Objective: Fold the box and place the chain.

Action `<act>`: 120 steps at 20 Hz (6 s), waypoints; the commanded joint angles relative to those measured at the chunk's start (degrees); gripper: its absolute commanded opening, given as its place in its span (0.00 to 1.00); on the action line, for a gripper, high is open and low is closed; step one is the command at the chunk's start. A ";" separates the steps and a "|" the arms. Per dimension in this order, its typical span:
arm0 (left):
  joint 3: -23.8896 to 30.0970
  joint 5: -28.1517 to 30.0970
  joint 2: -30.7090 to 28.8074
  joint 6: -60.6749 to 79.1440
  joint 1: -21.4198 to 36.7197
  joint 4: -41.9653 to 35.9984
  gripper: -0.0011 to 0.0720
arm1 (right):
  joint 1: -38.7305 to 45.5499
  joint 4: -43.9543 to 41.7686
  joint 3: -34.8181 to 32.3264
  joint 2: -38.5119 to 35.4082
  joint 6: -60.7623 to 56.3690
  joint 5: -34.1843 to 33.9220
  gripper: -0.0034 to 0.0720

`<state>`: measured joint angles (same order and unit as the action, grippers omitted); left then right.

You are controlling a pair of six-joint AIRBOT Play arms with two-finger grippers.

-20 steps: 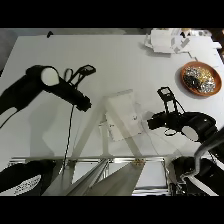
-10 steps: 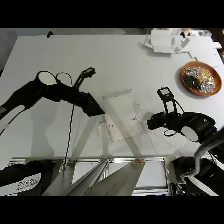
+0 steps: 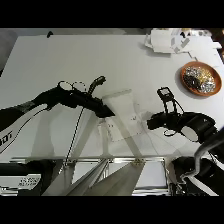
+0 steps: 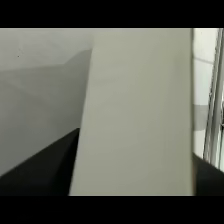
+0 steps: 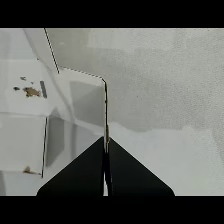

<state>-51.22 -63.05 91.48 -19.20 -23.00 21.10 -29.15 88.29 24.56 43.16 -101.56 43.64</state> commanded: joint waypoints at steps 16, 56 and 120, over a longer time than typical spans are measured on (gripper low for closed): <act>-0.74 4.35 -3.06 31.89 -1.97 1.88 0.02 | -0.07 -0.04 6.38 -8.90 10.67 9.27 0.52; -0.70 15.69 -0.15 30.95 -7.80 5.53 0.03 | -0.07 -12.61 1.86 -8.33 60.33 10.60 0.07; -0.70 15.67 -0.15 30.95 -7.80 5.51 0.03 | 19.15 -53.64 6.23 36.06 133.35 6.23 0.57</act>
<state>-51.94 -47.44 91.31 11.77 -30.79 26.61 -10.00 31.57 30.81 79.18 31.66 50.46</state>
